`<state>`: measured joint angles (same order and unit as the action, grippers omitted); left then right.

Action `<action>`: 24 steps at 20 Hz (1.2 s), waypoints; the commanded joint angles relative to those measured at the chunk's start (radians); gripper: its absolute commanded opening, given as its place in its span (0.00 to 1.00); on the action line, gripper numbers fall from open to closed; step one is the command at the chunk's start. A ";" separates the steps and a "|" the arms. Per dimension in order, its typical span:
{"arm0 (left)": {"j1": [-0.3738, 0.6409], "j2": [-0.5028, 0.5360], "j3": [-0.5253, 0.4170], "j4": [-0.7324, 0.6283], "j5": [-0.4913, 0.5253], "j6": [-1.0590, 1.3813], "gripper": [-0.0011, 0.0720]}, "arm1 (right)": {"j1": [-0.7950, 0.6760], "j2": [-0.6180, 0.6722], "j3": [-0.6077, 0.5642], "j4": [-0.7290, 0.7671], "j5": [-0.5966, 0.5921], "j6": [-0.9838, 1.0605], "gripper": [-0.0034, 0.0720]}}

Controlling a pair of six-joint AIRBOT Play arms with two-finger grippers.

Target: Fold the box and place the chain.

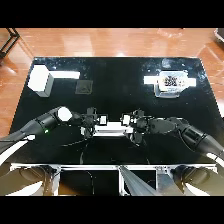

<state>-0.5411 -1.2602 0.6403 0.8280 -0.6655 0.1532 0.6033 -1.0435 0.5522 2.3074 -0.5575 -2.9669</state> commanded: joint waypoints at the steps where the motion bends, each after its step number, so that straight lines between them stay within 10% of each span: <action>1: 0.001 -0.001 0.001 0.001 -0.035 0.000 0.05 | -0.017 -0.023 0.017 0.033 -0.060 -0.022 0.98; 24: 0.001 -0.001 0.001 0.001 -0.042 -0.004 0.05 | -0.014 -0.150 0.013 0.074 -0.095 -0.021 0.98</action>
<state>-0.5411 -1.2602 0.6403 0.8284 -0.7101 0.1497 0.5884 -1.1778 0.5648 2.3810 -0.6666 -2.9891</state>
